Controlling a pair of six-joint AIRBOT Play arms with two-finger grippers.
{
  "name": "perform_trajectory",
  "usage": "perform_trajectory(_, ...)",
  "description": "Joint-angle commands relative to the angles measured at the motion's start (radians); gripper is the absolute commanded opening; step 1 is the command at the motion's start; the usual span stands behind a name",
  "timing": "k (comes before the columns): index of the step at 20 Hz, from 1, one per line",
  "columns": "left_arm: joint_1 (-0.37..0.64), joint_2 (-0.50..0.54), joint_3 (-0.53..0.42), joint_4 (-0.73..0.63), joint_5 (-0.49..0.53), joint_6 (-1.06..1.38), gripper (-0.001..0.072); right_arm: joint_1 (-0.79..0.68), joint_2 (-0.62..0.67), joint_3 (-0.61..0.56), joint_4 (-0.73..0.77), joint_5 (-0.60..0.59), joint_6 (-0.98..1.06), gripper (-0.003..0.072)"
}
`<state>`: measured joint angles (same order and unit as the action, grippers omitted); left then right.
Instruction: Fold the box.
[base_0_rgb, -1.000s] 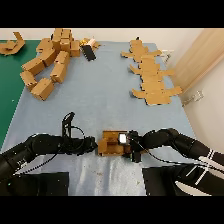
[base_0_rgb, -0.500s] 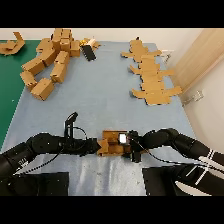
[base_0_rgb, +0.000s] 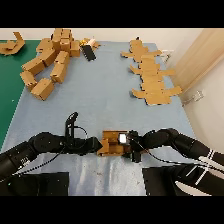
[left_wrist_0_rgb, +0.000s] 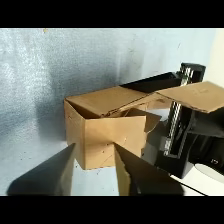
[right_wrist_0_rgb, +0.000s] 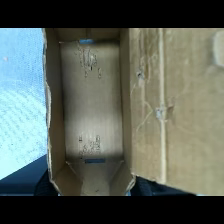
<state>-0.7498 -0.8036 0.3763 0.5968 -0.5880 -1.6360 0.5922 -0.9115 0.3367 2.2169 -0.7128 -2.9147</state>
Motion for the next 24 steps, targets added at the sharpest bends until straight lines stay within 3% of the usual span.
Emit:
perform_trajectory(1,-0.018,-0.002,0.014,0.006,-0.007,0.023,0.0455,0.0,0.001,0.001,0.0,0.0,0.0,0.0507)
perform_trajectory(8,-0.111,-0.146,0.116,0.072,-0.007,-0.015,0.0452,0.0,0.001,0.001,0.0,0.0,0.0,0.0507)
perform_trajectory(16,-0.117,-0.206,0.275,0.494,-0.234,-0.393,0.045,0.0,0.001,0.001,0.0,0.0,0.0,0.0506)
perform_trajectory(20,-0.149,-0.212,0.306,0.512,-0.191,-0.463,0.045,0.0,0.001,0.001,0.0,0.0,0.0,0.0507)
perform_trajectory(24,-0.205,-0.283,0.345,0.528,-0.189,-0.537,0.0449,0.0,0.001,0.001,0.0,0.0,0.0,0.0506)
